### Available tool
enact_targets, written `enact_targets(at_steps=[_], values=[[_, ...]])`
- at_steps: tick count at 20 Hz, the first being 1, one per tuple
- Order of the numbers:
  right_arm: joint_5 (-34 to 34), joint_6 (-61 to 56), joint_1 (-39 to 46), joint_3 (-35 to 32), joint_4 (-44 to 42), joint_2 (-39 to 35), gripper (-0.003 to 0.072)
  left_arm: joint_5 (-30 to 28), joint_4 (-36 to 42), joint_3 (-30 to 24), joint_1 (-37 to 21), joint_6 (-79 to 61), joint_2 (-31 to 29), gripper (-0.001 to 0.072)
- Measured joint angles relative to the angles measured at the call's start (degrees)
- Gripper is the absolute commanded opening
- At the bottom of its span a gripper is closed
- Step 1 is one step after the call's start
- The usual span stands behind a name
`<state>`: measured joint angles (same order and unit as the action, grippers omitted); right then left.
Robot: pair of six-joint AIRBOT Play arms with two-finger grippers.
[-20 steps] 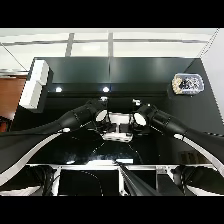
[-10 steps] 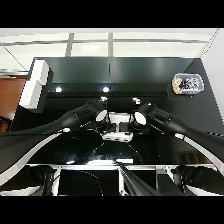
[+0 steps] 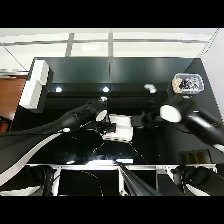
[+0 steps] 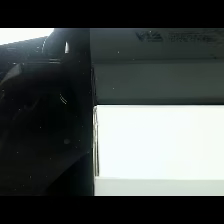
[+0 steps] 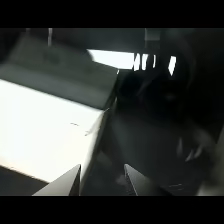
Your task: Fold the box and place the chain.
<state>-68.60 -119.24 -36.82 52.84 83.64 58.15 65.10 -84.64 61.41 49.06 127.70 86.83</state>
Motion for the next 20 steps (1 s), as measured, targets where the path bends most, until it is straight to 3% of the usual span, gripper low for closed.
enact_targets(at_steps=[4, 7, 12, 15, 16, 17, 20], values=[[-0.63, 2.21, 5.64, -1.2, 20.46, -6.75, 0.0338, -0.02, 0.02, 0.0, 0.0, 0.0, 0.0, 0.0025], [7.08, 2.29, 15.04, -4.17, 30.84, -7.54, 0.0338, -0.04, 0.02, 0.0, 0.0, 0.02, 0.0, 0.0026], [25.79, -6.47, 34.82, -5.07, 34.69, 1.2, 0.0338, -0.07, 0.02, 0.0, 0.0, 0.04, 0.0, 0.0025], [30.84, -9.29, 44.7, 1.9, 25.16, 11.76, 0.0345, -0.07, -0.02, 0.0, 0.0, 0.15, 0.02, 0.0026], [31.06, -9.29, 47.19, 5.31, 21.14, 15.5, 0.0612, -0.07, -0.04, 0.0, 0.0, 0.15, 0.0, 0.0026], [30.29, -8.0, 49.4, 9.16, 16.5, 19.26, 0.072, -0.07, -0.07, 0.0, 0.0, 0.13, 0.0, 0.0026], [23.04, -2.16, 53.16, 22.05, 7.45, 29.94, 0.072, -0.09, -0.11, 0.0, 0.0, 0.13, 0.0, 0.0026]])
